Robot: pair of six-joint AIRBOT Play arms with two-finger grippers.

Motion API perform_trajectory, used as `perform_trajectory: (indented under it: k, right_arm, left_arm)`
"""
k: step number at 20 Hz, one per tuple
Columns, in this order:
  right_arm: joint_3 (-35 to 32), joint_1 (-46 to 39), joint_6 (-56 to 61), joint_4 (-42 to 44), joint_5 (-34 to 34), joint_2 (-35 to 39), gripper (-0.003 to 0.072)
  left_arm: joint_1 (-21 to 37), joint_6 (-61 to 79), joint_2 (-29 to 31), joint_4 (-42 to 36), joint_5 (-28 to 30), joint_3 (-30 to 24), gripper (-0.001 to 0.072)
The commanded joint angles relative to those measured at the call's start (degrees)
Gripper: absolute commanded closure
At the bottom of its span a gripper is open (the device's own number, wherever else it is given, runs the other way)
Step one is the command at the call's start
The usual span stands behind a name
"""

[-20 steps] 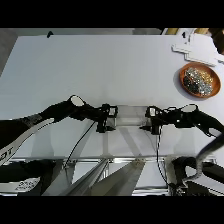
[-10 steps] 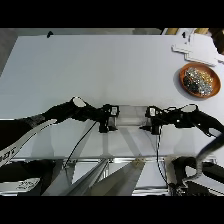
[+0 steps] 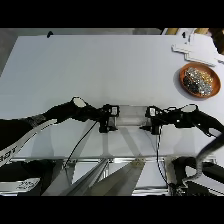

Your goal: Fold the box and place the chain.

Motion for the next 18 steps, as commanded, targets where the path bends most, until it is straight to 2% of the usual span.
perform_trajectory:
  k: [1,9,15,16,18]
  right_arm:
    - [0.0,0.0,0.0,0.0,0.0,0.0,0.0228]
    - [0.0,0.0,0.0,0.0,0.0,0.0,0.0228]
    - [0.0,0.0,0.0,0.0,0.0,0.0,0.0228]
    - [0.0,0.0,0.0,0.0,0.0,0.0,0.0228]
    - [0.0,0.0,0.0,0.0,0.0,0.0,0.0228]
  left_arm:
    - [0.0,0.0,0.0,-0.2,0.0,0.0,0.0014]
    - [1.1,0.2,-0.1,-2.6,-0.6,0.0,0.0014]
    - [0.8,0.2,-0.1,-1.5,-0.4,0.0,0.0016]
    - [0.8,0.2,-0.1,-1.5,-0.4,0.0,0.0042]
    - [0.8,0.2,-0.1,-1.4,-0.6,0.0,0.0299]
